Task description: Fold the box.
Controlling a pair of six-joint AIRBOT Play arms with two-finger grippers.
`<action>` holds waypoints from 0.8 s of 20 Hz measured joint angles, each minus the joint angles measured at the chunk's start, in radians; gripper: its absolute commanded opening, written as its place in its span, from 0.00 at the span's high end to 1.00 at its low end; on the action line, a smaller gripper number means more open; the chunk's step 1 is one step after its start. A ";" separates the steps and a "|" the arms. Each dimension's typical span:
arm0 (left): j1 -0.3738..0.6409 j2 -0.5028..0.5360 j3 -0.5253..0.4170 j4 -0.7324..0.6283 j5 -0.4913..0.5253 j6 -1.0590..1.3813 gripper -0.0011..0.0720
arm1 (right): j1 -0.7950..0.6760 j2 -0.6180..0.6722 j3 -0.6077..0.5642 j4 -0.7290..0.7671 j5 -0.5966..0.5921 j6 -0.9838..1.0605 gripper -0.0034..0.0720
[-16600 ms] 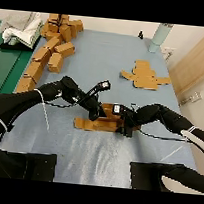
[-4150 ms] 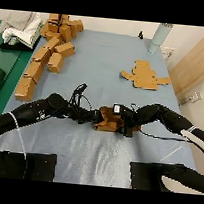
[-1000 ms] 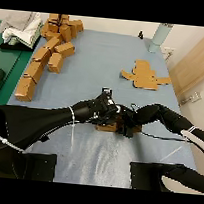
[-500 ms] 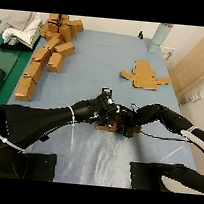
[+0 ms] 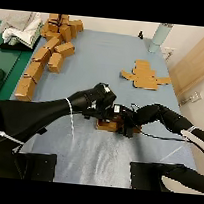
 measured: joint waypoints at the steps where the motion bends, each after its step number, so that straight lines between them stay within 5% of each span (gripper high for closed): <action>1: 0.021 0.000 0.010 -0.024 -0.019 0.026 0.10 | 0.000 0.000 0.000 0.000 0.000 0.000 0.28; 16: 0.290 0.000 0.034 -0.494 -0.169 0.605 0.15 | 0.000 0.000 0.000 0.000 0.001 0.000 0.28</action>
